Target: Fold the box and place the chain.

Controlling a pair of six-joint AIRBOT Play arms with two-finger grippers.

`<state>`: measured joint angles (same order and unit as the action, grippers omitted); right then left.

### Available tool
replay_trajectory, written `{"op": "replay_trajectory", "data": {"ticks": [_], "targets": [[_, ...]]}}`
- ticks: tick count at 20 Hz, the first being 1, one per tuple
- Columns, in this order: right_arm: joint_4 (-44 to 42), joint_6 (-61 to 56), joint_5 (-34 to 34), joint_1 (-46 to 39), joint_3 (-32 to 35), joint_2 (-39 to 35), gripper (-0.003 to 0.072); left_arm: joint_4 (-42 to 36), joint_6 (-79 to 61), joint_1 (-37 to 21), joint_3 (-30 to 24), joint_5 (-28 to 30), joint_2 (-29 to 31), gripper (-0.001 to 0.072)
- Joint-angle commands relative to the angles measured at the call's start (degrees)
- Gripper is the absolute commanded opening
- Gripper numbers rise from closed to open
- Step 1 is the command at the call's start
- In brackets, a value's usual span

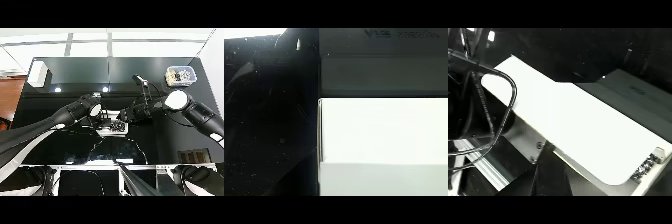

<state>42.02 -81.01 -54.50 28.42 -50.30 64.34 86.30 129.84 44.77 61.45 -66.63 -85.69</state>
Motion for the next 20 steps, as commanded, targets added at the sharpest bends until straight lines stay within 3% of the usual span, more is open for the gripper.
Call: {"op": "replay_trajectory", "data": {"ticks": [1,4,10,11,13,14,18,20], "targets": [[3.04,-0.17,-5.33,-2.91,0.13,-0.74,0.0206,0.02,-0.02,-0.04,-0.02,0.17,0.04,0.0028],[8.92,-0.15,-10.84,-8.46,0.13,-3.32,0.0197,0.02,0.0,-0.02,-0.02,0.22,0.04,0.0028],[15.47,-0.15,-13.49,-11.17,0.15,-3.96,0.0198,-0.02,1.05,0.22,0.74,1.81,0.11,0.0029],[15.5,-0.13,-13.94,-11.17,0.15,-3.96,0.0198,-0.04,1.4,0.22,1.6,1.22,0.13,0.0071],[15.54,-0.11,-14.14,-11.17,0.15,-3.96,0.0198,0.26,1.38,0.22,3.54,-0.92,0.63,0.0469],[15.58,-0.13,-13.99,-11.21,0.15,-3.96,0.0198,0.59,1.01,0.22,3.98,-1.2,1.38,0.0505],[15.65,-0.15,-13.84,-11.23,0.15,-3.96,0.0198,2.62,-10.25,0.22,3.76,-2.36,8.02,0.0505],[16.39,-0.15,-13.31,-11.23,0.15,-3.96,0.0198,7.58,-18.21,0.17,2.51,-1.64,13.2,0.0505]]}}
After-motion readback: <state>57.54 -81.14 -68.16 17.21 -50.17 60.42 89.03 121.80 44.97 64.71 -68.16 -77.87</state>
